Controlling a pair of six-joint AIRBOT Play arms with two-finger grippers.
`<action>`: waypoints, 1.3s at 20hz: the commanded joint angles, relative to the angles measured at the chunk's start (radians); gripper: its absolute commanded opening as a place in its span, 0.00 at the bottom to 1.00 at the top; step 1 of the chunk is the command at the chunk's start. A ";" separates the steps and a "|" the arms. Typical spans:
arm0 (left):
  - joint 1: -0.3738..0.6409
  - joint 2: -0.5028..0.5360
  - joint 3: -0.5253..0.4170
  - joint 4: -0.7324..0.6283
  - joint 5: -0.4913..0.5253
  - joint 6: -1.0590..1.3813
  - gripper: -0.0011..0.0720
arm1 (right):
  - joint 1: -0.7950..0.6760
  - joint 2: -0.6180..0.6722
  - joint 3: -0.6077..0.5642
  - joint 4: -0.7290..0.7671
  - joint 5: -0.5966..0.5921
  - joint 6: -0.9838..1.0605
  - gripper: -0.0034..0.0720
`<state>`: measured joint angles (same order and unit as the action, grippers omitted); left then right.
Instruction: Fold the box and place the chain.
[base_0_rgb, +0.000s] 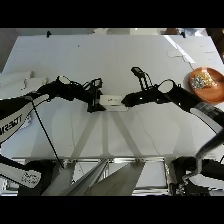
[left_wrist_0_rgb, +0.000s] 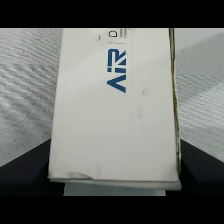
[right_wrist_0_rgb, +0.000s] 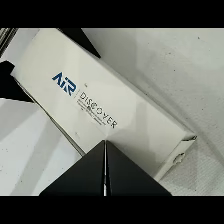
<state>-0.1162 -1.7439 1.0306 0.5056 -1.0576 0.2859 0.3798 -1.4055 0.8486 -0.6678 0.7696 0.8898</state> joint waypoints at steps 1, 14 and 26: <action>0.000 0.000 0.001 0.000 0.000 -0.002 0.51 | -0.001 0.000 -0.009 -0.012 0.003 0.000 0.06; 0.000 0.000 0.001 0.000 0.000 -0.002 0.51 | -0.002 0.242 0.044 -0.068 0.001 0.004 0.07; 0.000 0.000 0.001 0.000 -0.001 -0.002 0.51 | -0.365 0.396 0.069 -0.701 0.163 0.388 0.07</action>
